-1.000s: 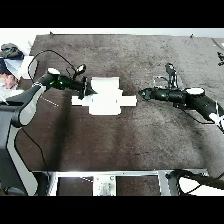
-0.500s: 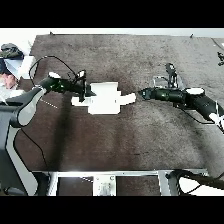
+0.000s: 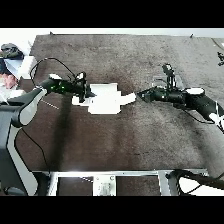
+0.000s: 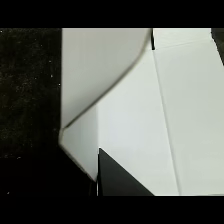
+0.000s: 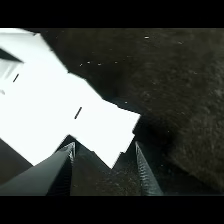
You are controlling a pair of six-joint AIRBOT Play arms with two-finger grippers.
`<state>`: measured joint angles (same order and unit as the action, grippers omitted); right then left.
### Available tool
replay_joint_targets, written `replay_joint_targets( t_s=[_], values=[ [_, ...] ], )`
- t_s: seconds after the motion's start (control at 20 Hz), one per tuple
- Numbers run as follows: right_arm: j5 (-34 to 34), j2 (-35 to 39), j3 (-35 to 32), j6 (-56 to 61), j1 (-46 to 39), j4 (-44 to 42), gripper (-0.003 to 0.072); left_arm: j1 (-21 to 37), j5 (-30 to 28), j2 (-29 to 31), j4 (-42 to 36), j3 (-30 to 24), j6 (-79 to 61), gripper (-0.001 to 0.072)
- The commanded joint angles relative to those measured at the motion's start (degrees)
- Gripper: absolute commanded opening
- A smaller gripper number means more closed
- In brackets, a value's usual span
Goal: Fold the box and place the chain.
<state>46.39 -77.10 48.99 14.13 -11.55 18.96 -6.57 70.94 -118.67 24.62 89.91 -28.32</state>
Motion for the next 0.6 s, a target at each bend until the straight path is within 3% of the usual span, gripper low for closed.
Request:
replay_joint_targets(
  t_s=[0.0,0.1,0.15,0.2,0.45,0.55],
  values=[
    [3.85,0.04,0.04,-12.02,1.62,-0.28,0.0458,-0.04,-0.48,-0.02,0.17,-0.02,-0.22,0.0012],
    [3.78,0.04,0.04,-18.64,4.96,-0.24,0.0459,-0.04,-0.48,-0.02,0.15,-0.02,-0.22,0.0012],
    [3.72,0.04,0.04,-22.6,7.02,-0.24,0.0498,-0.04,-0.48,-0.02,0.15,-0.02,-0.22,0.0012],
    [3.04,0.04,0.04,-25.68,9.16,-0.2,0.0593,-0.04,-0.48,-0.02,0.15,-0.02,-0.22,0.0012],
    [-4.72,-2.51,0.04,-30.56,17.49,2.14,0.0598,-0.04,-0.46,-0.02,0.15,-0.02,-0.22,0.0012],
    [-4.87,-4.98,0.09,-31.15,18.95,2.1,0.0598,-0.04,-0.48,-0.02,0.15,-0.02,-0.22,0.0012]
  ],
)
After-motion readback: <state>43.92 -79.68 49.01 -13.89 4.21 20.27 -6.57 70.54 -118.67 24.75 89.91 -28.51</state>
